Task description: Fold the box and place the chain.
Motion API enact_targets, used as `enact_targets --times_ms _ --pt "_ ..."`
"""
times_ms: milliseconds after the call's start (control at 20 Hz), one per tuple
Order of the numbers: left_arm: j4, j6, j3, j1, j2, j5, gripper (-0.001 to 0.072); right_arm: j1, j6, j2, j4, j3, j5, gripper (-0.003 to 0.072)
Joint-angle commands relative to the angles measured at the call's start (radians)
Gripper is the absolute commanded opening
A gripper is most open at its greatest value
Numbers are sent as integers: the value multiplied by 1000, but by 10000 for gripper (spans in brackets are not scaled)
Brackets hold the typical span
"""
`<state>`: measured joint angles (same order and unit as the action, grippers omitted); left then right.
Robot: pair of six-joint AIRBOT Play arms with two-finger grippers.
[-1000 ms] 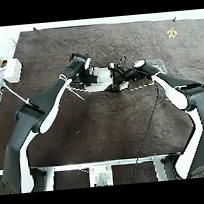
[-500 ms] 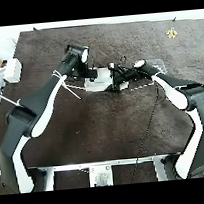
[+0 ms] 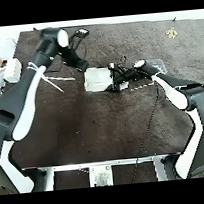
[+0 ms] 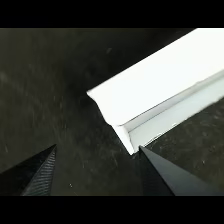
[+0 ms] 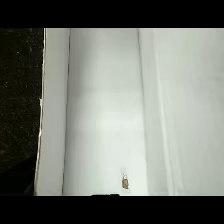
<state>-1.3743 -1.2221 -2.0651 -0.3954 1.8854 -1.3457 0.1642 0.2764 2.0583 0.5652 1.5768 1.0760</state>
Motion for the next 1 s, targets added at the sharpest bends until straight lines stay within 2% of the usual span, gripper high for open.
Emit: enact_targets --times_ms 0,100,200,350,500,600,950 --pt "380 478 55 143 -8 55 559 1 0 0 0 0 0 397" --pt "619 753 130 233 5 55 559 1 0 0 0 0 0 396" --pt "803 946 176 304 42 -2 558 1 0 0 0 0 0 396" --pt "947 1121 192 366 142 -125 559 1 0 0 0 0 0 396" --pt "961 1249 192 377 258 -154 562 1 0 0 0 0 0 396" --pt "961 1356 192 377 306 -154 720 1 0 0 0 0 0 397" --pt "959 1653 192 342 342 -127 720 1 0 0 0 0 0 396"
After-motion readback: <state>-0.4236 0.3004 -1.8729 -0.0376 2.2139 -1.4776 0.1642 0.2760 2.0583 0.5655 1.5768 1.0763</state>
